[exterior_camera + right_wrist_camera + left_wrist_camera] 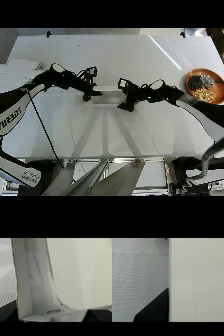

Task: Fold the box and place the chain.

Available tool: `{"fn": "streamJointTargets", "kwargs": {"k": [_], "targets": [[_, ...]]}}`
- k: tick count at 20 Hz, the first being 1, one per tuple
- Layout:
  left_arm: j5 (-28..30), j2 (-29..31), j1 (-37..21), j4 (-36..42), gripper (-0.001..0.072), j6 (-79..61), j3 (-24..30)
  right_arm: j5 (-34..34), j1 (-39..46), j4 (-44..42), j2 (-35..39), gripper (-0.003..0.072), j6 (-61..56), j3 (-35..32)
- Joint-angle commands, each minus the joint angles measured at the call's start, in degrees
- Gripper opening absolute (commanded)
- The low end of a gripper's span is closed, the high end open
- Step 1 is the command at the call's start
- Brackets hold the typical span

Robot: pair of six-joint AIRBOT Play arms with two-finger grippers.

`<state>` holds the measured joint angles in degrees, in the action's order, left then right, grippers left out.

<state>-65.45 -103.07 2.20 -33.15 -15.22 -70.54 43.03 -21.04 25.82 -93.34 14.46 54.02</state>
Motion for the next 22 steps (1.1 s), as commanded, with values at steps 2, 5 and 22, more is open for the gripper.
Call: {"fn": "streamJointTargets", "kwargs": {"k": [2,5,22], "targets": [[0.28,-0.02,0.04,0.11,0.0015,0.04,0.02,3.34,1.9,-8.41,-0.76,0.0684,8.13,0.26],[0.28,-0.02,0.04,0.11,0.0015,0.07,0.02,4.83,2.19,-8.74,-2.34,0.0684,9.6,0.26],[0.28,-0.02,0.02,0.11,0.0015,0.07,0.02,6.1,2.19,-8.11,-3.58,0.0685,9.99,0.33]]}}
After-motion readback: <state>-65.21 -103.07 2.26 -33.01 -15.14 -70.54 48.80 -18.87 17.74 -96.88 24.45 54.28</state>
